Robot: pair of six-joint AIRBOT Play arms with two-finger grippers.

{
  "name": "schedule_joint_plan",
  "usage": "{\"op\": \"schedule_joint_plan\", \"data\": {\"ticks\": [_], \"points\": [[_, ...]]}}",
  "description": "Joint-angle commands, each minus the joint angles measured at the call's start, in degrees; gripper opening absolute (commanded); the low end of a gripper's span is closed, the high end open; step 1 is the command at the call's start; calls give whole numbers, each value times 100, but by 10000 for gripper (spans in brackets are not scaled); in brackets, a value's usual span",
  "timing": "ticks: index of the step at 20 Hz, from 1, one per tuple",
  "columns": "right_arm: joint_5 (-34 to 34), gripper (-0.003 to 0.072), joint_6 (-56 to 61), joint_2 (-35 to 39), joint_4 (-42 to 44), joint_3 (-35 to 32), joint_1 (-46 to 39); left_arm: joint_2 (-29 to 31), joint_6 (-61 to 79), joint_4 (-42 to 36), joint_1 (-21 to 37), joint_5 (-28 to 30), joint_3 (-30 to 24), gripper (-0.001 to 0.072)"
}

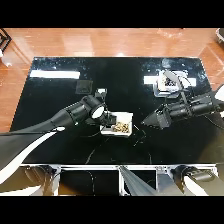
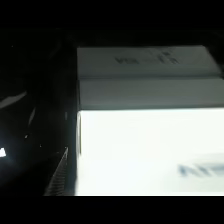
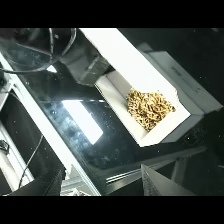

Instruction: Fold the box and place the chain.

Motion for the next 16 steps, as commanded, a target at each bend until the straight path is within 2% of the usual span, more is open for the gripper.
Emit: {"op": "schedule_joint_plan", "data": {"ticks": [1, 3, 4, 6, 9, 11, 13, 14, 15, 16], "points": [[-13, 559, 20, 7, -103, 2, -13, 245, 809, 28, 2, -404, 315, 516], [-39, 580, 22, 7, -105, 2, -13, 675, 1552, 28, 2, -627, 304, 515], [-76, 704, 20, 7, -142, 4, -15, 949, 1934, 28, -4, -863, 295, 515], [-232, 705, 22, 4, -188, 2, -17, 1554, 2492, 59, 2, -1335, 267, 515], [-564, 712, 201, 2, -319, 4, -17, 2632, 2640, 739, 94, -1672, -48, 515], [-870, 712, 459, 0, -413, 4, 11, 3359, 2529, 883, 603, -1596, -483, 516], [-1478, 712, 855, -42, -614, 79, 177, 3926, 2361, 555, 1416, -1292, -1012, 519], [-1727, 712, 1300, -160, -931, 254, 326, 4092, 2371, 87, 1893, -1084, -1287, 562], [-1759, 712, 1532, -345, -1233, 505, 496, 4142, 2540, -509, 2339, -942, -1537, 642], [-1703, 712, 1626, -597, -1478, 820, 708, 4124, 2898, -1117, 2673, -802, -1766, 642]]}}
